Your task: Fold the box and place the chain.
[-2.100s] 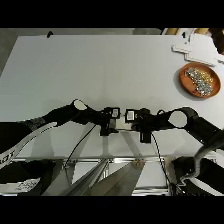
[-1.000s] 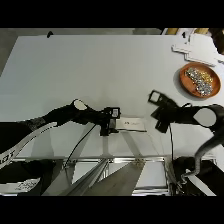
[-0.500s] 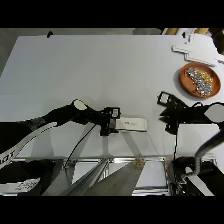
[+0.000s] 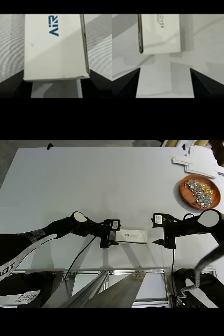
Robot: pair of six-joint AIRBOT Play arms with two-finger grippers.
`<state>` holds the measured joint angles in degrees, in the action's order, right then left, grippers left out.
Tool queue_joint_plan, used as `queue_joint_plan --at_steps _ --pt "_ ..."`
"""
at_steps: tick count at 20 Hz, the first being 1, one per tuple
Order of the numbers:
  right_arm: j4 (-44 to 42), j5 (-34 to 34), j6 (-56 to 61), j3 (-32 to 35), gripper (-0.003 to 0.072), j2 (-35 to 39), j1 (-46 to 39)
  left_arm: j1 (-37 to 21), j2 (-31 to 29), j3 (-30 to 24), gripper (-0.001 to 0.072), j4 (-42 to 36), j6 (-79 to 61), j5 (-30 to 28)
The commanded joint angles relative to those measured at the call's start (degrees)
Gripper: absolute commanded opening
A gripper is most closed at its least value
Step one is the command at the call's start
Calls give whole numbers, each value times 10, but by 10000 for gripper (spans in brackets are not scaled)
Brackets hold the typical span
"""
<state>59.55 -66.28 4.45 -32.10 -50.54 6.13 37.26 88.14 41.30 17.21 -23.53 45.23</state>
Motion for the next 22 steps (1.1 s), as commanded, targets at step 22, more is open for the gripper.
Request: queue_joint_plan --at_steps 22 --pt "-28 15 -4 -1 708 -19 80 0 0 0 170 0 0 0"
